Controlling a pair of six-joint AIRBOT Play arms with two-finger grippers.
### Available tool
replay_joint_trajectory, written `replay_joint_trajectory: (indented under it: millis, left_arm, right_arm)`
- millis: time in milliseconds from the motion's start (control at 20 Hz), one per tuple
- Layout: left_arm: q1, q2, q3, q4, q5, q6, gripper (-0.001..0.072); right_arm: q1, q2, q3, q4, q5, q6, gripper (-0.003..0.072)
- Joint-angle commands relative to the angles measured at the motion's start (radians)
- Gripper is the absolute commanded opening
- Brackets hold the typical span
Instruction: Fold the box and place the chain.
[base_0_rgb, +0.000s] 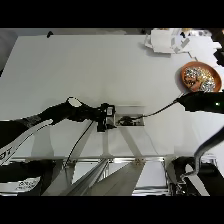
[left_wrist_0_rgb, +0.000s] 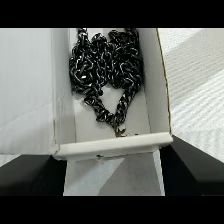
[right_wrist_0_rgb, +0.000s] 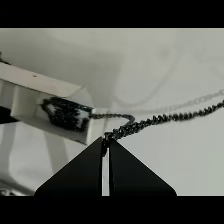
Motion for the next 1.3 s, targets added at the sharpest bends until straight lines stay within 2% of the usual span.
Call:
replay_joint_trajectory:
  millis: [0,350,600,950,1250]
  left_arm:
    - [0.0,0.001,0.0,0.0,0.0,0.0,0.0108]
    - [0.0,0.001,0.0,0.0,0.0,0.0,0.0108]
    - [0.0,0.001,0.0,0.0,0.0,0.0,0.0108]
    - [0.0,0.001,0.0,0.0,0.0,0.0,0.0108]
    - [0.0,0.001,0.0,0.0,0.0,0.0,0.0108]
  right_arm:
    - [0.0,0.103,0.0,0.165,0.027,-0.019,0.0019]
    - [0.003,0.117,0.0,0.399,0.008,-0.09,0.0019]
    - [0.117,0.097,0.0,0.406,-0.116,-0.118,0.0019]
    - [0.369,-0.09,0.0,0.375,-0.233,-0.169,0.0019]
    - [0.521,-0.266,0.0,0.156,-0.241,-0.155,0.0019]
